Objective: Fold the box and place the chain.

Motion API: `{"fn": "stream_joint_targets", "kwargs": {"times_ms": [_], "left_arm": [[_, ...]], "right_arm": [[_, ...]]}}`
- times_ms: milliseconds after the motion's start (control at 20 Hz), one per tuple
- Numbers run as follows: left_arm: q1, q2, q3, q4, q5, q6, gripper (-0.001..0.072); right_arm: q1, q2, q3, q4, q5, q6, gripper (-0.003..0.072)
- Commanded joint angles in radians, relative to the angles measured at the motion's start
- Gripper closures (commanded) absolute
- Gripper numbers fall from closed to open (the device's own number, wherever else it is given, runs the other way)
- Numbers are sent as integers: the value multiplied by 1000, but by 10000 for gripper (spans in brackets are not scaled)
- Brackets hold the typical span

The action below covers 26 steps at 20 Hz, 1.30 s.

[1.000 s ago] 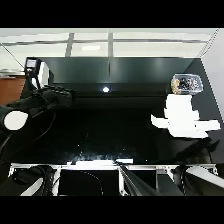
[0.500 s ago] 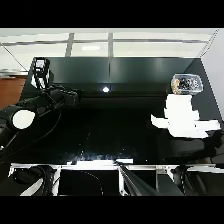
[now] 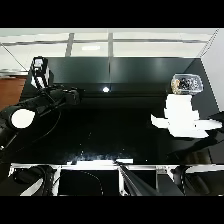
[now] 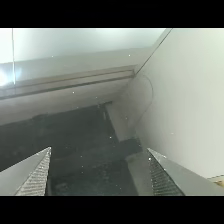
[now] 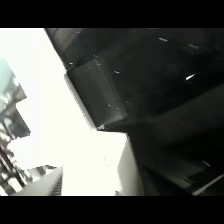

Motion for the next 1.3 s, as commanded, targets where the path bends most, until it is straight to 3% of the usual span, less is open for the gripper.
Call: {"fn": "stream_joint_targets", "kwargs": {"times_ms": [0, 100, 150, 200, 250, 300, 350, 600, 900, 1150, 1250], "left_arm": [[-1, -1, 1, -19, 1, 0, 9], [-1, -1, 1, -28, 0, 0, 9], [-1, -1, 1, -31, -2, 0, 9], [-1, -1, 1, -31, -5, 0, 9], [-1, -1, 1, -31, -12, 0, 9], [-1, -1, 1, -31, -18, 0, 9], [-1, -1, 1, -31, -18, 0, 9], [0, -1, 1, -29, -17, 9, 9], [-1, -1, 1, -31, -8, 8, 9], [-1, -1, 0, -31, -13, 8, 9], [-1, -1, 0, -39, -39, 8, 9]], "right_arm": [[35, -15, 6, -17, 18, -7, 226], [35, -15, 5, -17, 35, -3, 226], [35, -15, 5, -15, 42, -2, 277], [35, -14, 5, -15, 51, -2, 384], [35, -13, 5, -15, 57, -3, 389], [35, -9, 1, -13, 59, -4, 589], [36, 2, -9, -11, 59, -16, 652], [41, 154, -142, -4, -44, -73, 642], [79, 497, -418, 222, -177, -112, 642], [370, 695, -628, 256, -248, -114, 642], [526, 764, -679, 351, -295, -116, 642]]}}
